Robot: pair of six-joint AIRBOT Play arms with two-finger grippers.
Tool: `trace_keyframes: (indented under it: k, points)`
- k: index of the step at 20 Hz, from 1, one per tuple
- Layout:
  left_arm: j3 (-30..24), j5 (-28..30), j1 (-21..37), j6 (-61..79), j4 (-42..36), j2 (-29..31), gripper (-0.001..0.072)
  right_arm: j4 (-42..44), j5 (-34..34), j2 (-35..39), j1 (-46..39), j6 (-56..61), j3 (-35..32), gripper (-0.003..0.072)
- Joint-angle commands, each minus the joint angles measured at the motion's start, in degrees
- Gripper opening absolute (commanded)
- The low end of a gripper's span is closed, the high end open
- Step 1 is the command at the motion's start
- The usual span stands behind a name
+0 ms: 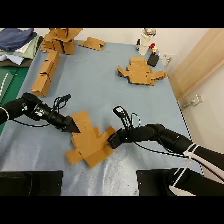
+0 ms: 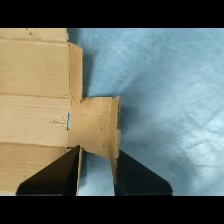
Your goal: Fold the box.
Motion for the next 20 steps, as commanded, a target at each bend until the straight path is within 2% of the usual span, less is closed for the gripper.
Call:
trace_keyframes:
  k: [1, 4, 7, 8, 9, 10, 13, 16, 18, 20]
  points:
    - [0.7, 1.3, -0.7, 8.3, -3.5, 0.0, 0.0013, -6.0, -2.5, 0.5, -3.5, 4.7, 2.3, 0.0308]
    - [3.4, 2.0, -5.6, 12.2, -3.8, 0.0, 0.0012, -12.6, -8.1, 2.6, -9.8, 9.8, 7.7, 0.0309]
    - [7.4, 5.8, -12.9, 15.1, -3.8, 0.0, 0.0013, -13.1, -14.0, 5.2, -14.7, 10.0, 14.3, 0.0309]
    - [8.9, 7.2, -15.0, 16.4, -3.8, 0.0, 0.0013, -12.5, -15.5, 6.0, -15.3, 11.5, 15.8, 0.0283]
    - [10.6, 8.4, -16.9, 18.2, -3.8, 0.0, 0.0013, -11.5, -17.3, 6.5, -15.4, 13.1, 16.7, 0.0177]
    - [12.0, 9.5, -18.4, 19.7, -3.8, 0.0, 0.0013, -9.2, -20.0, 6.7, -15.3, 13.3, 17.0, 0.0003]
    - [13.7, 11.7, -21.6, 22.9, -3.7, 0.0, 0.0013, -5.2, -28.1, 6.1, -14.7, 14.9, 15.3, 0.0004]
    - [13.6, 11.7, -23.2, 24.8, -2.9, 0.0, 0.0012, -7.5, -27.8, 6.0, -13.3, 20.2, 10.3, 0.0004]
    - [13.6, 12.3, -24.5, 26.0, -2.5, 0.0, 0.0011, -13.7, -25.7, 6.0, -13.3, 26.4, 7.5, 0.0004]
    - [13.1, 13.9, -26.2, 26.8, -0.1, 0.0, 0.0012, -27.8, -25.2, 6.2, -13.3, 39.1, 7.4, 0.0004]
